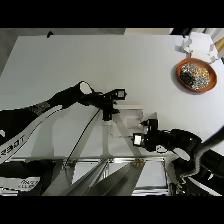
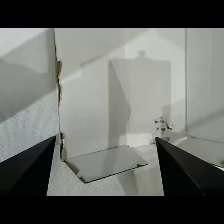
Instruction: Fold the box and place the chain.
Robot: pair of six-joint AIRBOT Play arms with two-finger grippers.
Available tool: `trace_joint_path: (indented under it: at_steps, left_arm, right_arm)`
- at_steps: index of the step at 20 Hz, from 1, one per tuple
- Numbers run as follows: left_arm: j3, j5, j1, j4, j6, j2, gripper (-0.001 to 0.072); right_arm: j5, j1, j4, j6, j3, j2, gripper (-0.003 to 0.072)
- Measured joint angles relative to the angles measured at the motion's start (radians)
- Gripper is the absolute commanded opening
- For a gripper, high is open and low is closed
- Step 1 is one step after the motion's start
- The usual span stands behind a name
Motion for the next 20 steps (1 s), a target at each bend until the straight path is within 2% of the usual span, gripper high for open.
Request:
trace_joint_path:
  at_steps: [7,13,20]
  left_arm:
    - [0.000,0.000,0.000,0.000,-0.002,0.000,0.0011]
    - [0.000,0.000,0.000,0.000,0.000,0.000,0.0011]
    - [0.000,0.000,0.000,0.000,0.000,0.000,0.0011]
  right_arm:
    - [-0.011,-0.083,-0.004,-0.007,0.044,-0.007,0.0684]
    - [0.035,-0.164,0.018,-0.047,0.107,-0.008,0.0684]
    - [0.073,-0.330,0.326,-0.372,0.130,-0.061,0.0684]
